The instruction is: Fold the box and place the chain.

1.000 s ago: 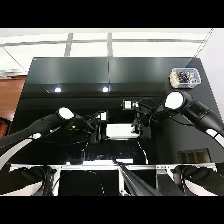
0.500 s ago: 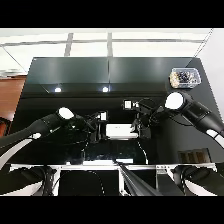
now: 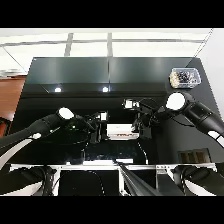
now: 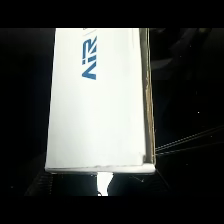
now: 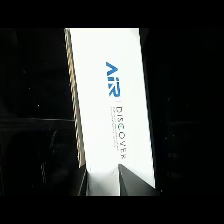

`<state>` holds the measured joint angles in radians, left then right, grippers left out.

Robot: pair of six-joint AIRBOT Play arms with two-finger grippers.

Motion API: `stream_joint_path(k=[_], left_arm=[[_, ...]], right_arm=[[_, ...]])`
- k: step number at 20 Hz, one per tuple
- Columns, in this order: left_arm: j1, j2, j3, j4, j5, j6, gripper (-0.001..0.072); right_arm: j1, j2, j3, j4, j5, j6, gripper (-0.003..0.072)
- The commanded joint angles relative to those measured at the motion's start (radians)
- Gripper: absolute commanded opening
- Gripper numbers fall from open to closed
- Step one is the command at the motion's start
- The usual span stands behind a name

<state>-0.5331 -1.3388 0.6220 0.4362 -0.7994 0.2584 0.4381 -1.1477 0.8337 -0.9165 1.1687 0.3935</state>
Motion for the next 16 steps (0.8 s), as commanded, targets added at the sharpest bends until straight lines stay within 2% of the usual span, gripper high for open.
stream_joint_path(k=[1,11,13,16], left_arm=[[0.0,0.0,0.0,0.001,0.002,0.0,0.0402],[0.0,0.0,0.0,0.001,0.002,0.0,0.0402],[0.0,0.0,0.0,0.001,0.002,0.0,0.0402],[0.0,0.0,0.0,0.001,0.002,0.0,0.0402]], right_arm=[[0.0,0.001,0.0,0.0,0.002,0.003,0.019],[0.038,-0.002,-0.024,-0.008,-0.005,0.003,0.0192],[0.036,-0.002,-0.024,-0.01,-0.005,0.011,0.027],[0.036,-0.002,-0.024,-0.013,0.002,0.019,0.027]])
